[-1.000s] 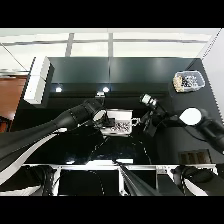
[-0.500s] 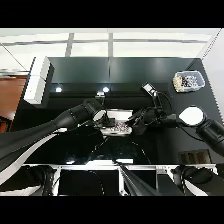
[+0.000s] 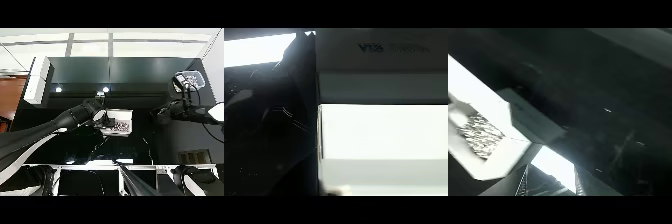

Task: Fold the box and place the chain.

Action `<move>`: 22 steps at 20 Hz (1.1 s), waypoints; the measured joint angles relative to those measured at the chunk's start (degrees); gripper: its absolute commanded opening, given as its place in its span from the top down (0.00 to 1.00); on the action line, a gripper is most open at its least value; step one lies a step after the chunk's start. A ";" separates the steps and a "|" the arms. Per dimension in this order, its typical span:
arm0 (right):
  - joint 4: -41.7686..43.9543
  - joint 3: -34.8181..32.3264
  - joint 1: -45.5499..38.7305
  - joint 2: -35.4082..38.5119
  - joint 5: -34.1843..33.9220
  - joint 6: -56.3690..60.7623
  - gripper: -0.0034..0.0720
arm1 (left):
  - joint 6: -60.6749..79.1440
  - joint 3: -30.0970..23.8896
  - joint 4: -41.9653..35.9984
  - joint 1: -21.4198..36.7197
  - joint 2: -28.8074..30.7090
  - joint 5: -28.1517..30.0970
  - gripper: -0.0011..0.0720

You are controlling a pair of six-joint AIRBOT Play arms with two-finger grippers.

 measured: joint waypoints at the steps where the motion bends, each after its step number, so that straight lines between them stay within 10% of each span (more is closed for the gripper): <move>1: -0.11 0.00 -1.16 0.17 0.33 -0.44 0.49 | 0.09 0.00 -0.13 0.11 0.00 0.07 0.94; 3: -0.39 0.00 -2.54 0.35 0.83 -1.01 0.49 | 0.48 0.00 -0.39 0.26 0.00 0.17 0.91; 7: -0.74 0.00 -3.65 0.48 1.60 -1.64 0.49 | 0.09 0.31 -0.83 0.22 0.81 0.68 0.24; 15: -1.99 0.00 -4.04 0.52 2.84 -1.81 0.49 | 6.54 -1.27 3.85 1.88 12.90 -0.33 0.24; 19: -1.86 0.00 -4.04 0.52 2.51 -0.68 0.49 | 11.74 -11.50 5.44 10.60 22.29 2.14 0.24; 22: -1.75 0.00 -4.04 0.52 2.36 0.90 0.49 | 26.18 -19.74 -7.04 21.00 26.71 9.05 0.13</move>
